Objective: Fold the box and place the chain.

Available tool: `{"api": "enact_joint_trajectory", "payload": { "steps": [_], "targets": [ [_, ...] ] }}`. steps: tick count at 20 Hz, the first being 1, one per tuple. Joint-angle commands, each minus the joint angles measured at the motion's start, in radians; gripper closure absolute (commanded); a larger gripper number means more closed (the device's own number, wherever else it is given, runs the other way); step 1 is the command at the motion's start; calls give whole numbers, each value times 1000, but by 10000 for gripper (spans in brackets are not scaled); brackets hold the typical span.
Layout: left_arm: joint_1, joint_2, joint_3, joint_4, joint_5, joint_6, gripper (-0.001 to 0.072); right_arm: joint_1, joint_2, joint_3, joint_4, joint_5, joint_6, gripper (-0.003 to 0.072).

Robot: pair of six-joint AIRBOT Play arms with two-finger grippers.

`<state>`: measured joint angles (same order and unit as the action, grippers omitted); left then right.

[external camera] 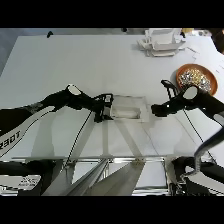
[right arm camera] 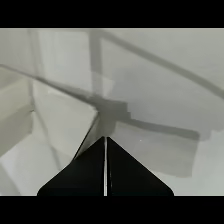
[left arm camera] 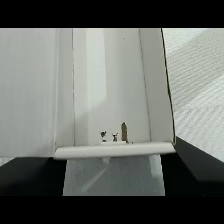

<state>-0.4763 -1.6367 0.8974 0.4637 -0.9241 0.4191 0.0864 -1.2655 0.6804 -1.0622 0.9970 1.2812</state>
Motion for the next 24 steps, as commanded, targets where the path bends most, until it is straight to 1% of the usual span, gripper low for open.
{"api": "enact_joint_trajectory", "payload": {
  "steps": [1, 5, 8, 10, 15, 16, 17, 24],
  "targets": [
    [1, 1, 1, 0, 0, 0, 459, 40, -36, 0, 110, 27, -60, 668],
    [1, 1, 1, 0, 0, 0, 459, 39, -36, 0, 128, 35, -68, 668],
    [1, 1, 1, 0, 0, 0, 459, 39, -35, 0, 240, 66, -145, 664],
    [1, 1, 1, 0, 1, 0, 459, 39, -24, 0, 254, 68, -146, 565],
    [1, 1, 1, 0, 0, 0, 459, 30, 29, 0, 247, 67, -138, 562],
    [1, 1, 1, 0, -1, 0, 459, 30, 37, 0, 247, 77, -138, 552],
    [1, 1, 1, 0, 0, 0, 459, 30, 45, 0, 247, 86, -137, 508],
    [1, 1, 1, 0, 0, 0, 459, 30, 100, 0, 254, 87, -137, 492]
  ]
}}
